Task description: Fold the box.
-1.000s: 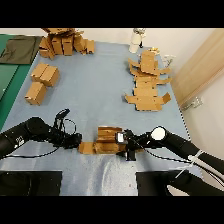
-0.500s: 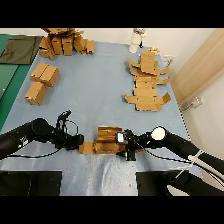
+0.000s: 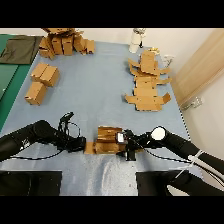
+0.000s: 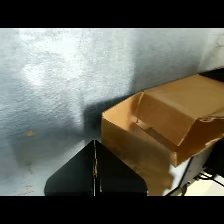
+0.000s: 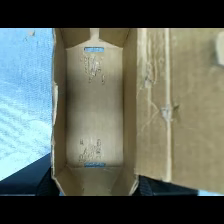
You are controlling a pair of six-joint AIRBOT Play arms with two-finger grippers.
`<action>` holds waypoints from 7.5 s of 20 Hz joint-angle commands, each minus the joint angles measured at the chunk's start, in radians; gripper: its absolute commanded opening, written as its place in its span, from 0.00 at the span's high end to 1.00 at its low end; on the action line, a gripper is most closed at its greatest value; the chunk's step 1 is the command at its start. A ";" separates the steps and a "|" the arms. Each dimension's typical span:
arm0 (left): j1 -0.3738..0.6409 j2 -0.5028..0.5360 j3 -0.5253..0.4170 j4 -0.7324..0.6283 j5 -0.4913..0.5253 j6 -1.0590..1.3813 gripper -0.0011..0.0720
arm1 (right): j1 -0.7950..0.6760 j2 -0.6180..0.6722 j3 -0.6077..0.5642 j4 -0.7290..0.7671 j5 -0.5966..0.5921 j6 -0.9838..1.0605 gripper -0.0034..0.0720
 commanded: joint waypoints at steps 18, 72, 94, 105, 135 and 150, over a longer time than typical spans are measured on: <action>0.000 0.001 -0.001 -0.354 -0.054 0.277 0.50 | 0.000 0.000 0.000 0.000 0.000 0.000 0.36; -0.432 -0.257 0.435 0.568 -0.062 -0.765 0.48 | 0.000 0.000 0.000 0.000 0.000 0.000 0.36; -0.537 -0.439 0.622 0.758 -0.272 -0.976 0.97 | 0.000 0.000 0.000 0.000 0.000 0.001 0.36; -0.537 -0.436 0.622 0.731 -0.235 -0.976 0.18 | 0.000 0.000 0.000 0.000 0.000 0.001 0.36; -0.322 0.202 0.301 0.665 -0.362 0.047 0.97 | 0.000 0.000 0.000 0.000 0.000 0.016 0.36; 0.077 -0.011 0.185 0.024 0.011 1.144 0.98 | 0.000 0.000 0.000 0.000 0.000 0.016 0.36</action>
